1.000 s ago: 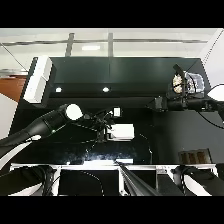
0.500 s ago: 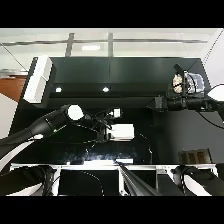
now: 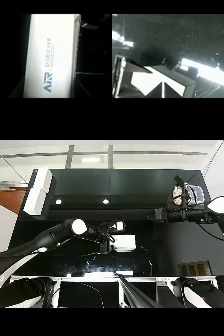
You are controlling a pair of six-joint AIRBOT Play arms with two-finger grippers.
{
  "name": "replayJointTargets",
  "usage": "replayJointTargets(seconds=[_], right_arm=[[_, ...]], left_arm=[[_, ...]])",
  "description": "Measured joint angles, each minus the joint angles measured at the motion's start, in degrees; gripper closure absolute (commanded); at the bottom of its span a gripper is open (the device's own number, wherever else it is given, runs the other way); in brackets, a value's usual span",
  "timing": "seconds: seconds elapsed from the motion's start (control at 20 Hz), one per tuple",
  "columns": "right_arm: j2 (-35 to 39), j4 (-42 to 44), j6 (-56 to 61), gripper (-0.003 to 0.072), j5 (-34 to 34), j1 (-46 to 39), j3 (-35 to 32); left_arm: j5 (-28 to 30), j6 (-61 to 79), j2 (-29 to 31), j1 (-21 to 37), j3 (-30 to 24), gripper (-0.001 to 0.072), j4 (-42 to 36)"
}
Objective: Fold the box and place the chain.
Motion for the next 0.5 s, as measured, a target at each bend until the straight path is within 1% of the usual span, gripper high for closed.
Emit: replayJointTargets(seconds=[0.2, 0.5], right_arm=[[0.0, 0.0, 0.0, 0.0648, -0.1, 0.0, 0.0], [0.0, 0.0, 0.0, 0.0648, -0.2, 0.0, 0.0]], left_arm=[[3.3, 0.6, -1.0, -2.6, 0.0, -0.0001, 0.0], [7.3, 1.2, -2.1, -3.8, 0.0, -0.0001, -1.1]])
